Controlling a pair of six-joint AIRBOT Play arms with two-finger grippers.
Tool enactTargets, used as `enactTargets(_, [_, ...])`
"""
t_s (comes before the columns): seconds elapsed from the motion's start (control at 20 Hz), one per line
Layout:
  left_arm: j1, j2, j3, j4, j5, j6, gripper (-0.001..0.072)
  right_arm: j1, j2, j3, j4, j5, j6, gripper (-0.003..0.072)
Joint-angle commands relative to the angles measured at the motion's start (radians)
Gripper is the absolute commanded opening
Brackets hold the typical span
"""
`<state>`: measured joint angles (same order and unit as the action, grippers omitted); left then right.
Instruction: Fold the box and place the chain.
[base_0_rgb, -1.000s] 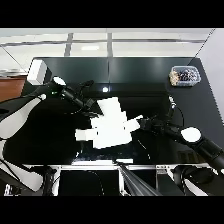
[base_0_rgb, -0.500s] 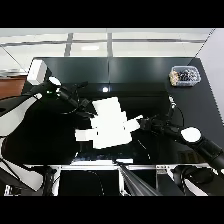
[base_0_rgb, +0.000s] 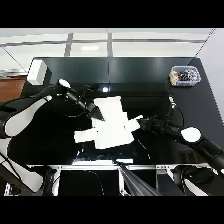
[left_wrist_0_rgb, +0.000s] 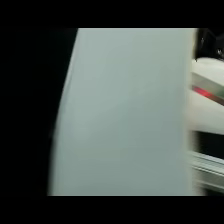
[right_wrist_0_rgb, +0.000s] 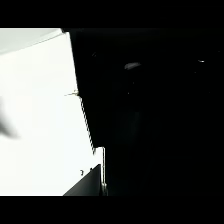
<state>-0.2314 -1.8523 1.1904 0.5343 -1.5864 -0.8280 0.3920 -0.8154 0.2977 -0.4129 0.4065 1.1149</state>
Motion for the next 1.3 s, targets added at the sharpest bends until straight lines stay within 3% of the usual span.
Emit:
enactTargets(0.0, [-0.011, -0.003, 0.007, 0.026, -0.028, 0.045, 0.0162, 0.001, 0.001, -0.001, 0.0, 0.0, 0.0, 0.002])
enactTargets(0.1, [-0.002, -0.003, 0.007, 0.056, -0.026, 0.057, 0.0043, 0.001, 0.001, -0.001, 0.0, 0.004, 0.0, 0.0021])
enactTargets(0.15, [0.002, -0.003, 0.007, 0.057, -0.026, 0.064, 0.0028, 0.001, 0.001, -0.001, -0.003, 0.004, 0.0, 0.0065])
enactTargets(0.2, [0.007, -0.002, 0.007, 0.057, -0.019, 0.066, 0.0029, 0.0, 0.001, 0.0, -0.007, 0.004, 0.0, 0.0481])
enactTargets(0.25, [0.01, 0.0, 0.008, 0.057, -0.012, 0.065, 0.0028, -0.008, 0.001, 0.005, -0.019, 0.014, -0.005, 0.0715])
enactTargets(0.35, [0.01, 0.016, 0.011, 0.066, -0.009, 0.067, 0.0027, -0.071, 0.001, 0.063, -0.134, 0.155, -0.005, 0.0715])
enactTargets(0.5, [0.004, 0.12, -0.015, 0.114, 0.035, 0.092, 0.0025, -0.184, 0.001, 0.211, -0.396, 0.471, -0.005, 0.0714])
enactTargets(0.65, [-0.026, 0.369, -0.217, 0.018, 0.26, 0.377, 0.0026, -0.241, 0.001, 0.315, -0.592, 0.666, -0.005, 0.0714])
enactTargets(0.75, [-0.063, 0.505, -0.367, -0.042, 0.46, 0.62, 0.0027, -0.245, 0.001, 0.323, -0.673, 0.66, -0.005, 0.0714])
enactTargets(0.85, [-0.105, 0.561, -0.443, -0.029, 0.584, 0.895, 0.0027, -0.245, 0.001, 0.323, -0.726, 0.585, -0.004, 0.0714])
enactTargets(1.0, [-0.171, 0.537, -0.443, -0.023, 0.695, 0.98, 0.0027, -0.244, 0.0, 0.323, -0.704, 0.454, -0.027, 0.0714])
enactTargets(1.1, [-0.218, 0.519, -0.442, -0.022, 0.817, 0.981, 0.003, -0.244, 0.0, 0.323, -0.686, 0.434, -0.172, 0.0714])
enactTargets(1.2, [-0.237, 0.492, -0.425, -0.019, 0.832, 0.979, 0.003, -0.244, 0.0, 0.323, -0.659, 0.461, -0.327, 0.0714])
enactTargets(1.25, [-0.238, 0.471, -0.409, -0.019, 0.789, 0.978, 0.003, -0.243, 0.0, 0.319, -0.631, 0.482, -0.39, 0.0714])
